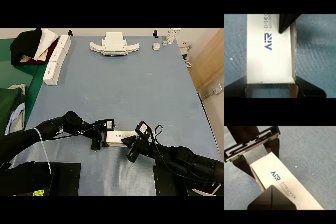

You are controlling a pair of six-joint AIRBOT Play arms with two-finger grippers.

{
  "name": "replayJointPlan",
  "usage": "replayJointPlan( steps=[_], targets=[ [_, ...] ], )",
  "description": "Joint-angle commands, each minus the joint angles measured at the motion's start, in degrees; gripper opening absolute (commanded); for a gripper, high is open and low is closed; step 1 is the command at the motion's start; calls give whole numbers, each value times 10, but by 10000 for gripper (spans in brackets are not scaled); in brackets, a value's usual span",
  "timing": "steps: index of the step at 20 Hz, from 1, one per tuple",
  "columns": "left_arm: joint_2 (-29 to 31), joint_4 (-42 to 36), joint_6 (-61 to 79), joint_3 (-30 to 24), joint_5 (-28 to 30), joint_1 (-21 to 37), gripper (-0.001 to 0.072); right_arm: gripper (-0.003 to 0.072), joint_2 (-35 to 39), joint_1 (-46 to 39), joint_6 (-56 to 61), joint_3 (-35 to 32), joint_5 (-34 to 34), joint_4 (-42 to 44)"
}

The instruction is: Fold the box.

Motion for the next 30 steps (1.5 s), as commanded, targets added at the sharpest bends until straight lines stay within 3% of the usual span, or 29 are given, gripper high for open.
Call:
replayJointPlan(
  steps=[1, 7, 11, 15, 22, 26, 30],
  targets=[
    [0, 0, 0, 0, 0, 0, 460, 5, -1, 1, 0, -1, -19, 0],
    [0, 0, 0, 0, 0, 0, 460, 5, 27, -2, -1, 9, -3, -15],
    [0, 0, 0, 0, 0, 0, 460, 5, 42, -13, -2, 35, -33, -50],
    [0, 0, 0, 0, 0, 0, 460, 6, 42, -49, -2, 95, -155, -122],
    [0, 0, 0, 0, 0, 1, 460, 5, 22, -195, 84, 301, -465, -199],
    [0, 0, 0, 0, 0, 0, 460, 5, -62, -322, 162, 413, -588, -200],
    [0, 0, 0, 0, 0, 1, 460, 6, -182, -419, 165, 486, -637, -193]
  ],
)
